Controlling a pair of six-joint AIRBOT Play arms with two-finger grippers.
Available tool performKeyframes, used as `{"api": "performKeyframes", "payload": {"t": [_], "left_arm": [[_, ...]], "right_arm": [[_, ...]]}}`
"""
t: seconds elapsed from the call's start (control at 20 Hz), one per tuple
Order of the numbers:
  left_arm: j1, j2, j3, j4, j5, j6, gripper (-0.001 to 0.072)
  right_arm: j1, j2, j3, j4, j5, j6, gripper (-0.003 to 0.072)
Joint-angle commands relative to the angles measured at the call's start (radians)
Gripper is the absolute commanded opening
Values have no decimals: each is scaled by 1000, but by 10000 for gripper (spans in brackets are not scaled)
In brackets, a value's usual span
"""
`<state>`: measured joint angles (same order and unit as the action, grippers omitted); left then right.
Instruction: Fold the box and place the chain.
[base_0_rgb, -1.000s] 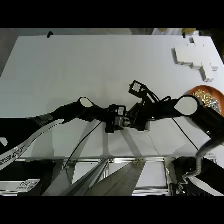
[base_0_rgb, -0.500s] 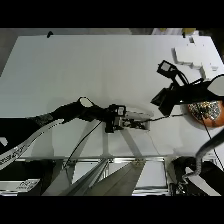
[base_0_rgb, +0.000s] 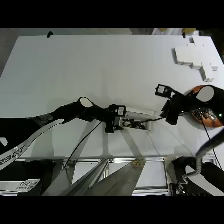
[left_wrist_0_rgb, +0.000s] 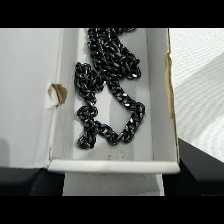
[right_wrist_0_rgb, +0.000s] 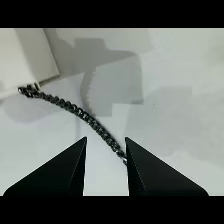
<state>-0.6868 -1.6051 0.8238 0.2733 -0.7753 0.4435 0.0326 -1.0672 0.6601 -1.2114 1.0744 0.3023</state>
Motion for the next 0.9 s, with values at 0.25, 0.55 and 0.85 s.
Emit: {"api": "performKeyframes", "payload": {"t": [0.25, 0.55, 0.85], "left_arm": [[0, 0, 0, 0, 0, 0, 390], [0, 0, 0, 0, 0, 0, 390], [-1, 0, 0, 0, 0, 0, 390]], "right_arm": [[-2, -33, -111, 189, -68, -418, 283], [22, -33, -112, 244, -105, -443, 268], [45, -26, -112, 150, -42, -353, 14]]}}
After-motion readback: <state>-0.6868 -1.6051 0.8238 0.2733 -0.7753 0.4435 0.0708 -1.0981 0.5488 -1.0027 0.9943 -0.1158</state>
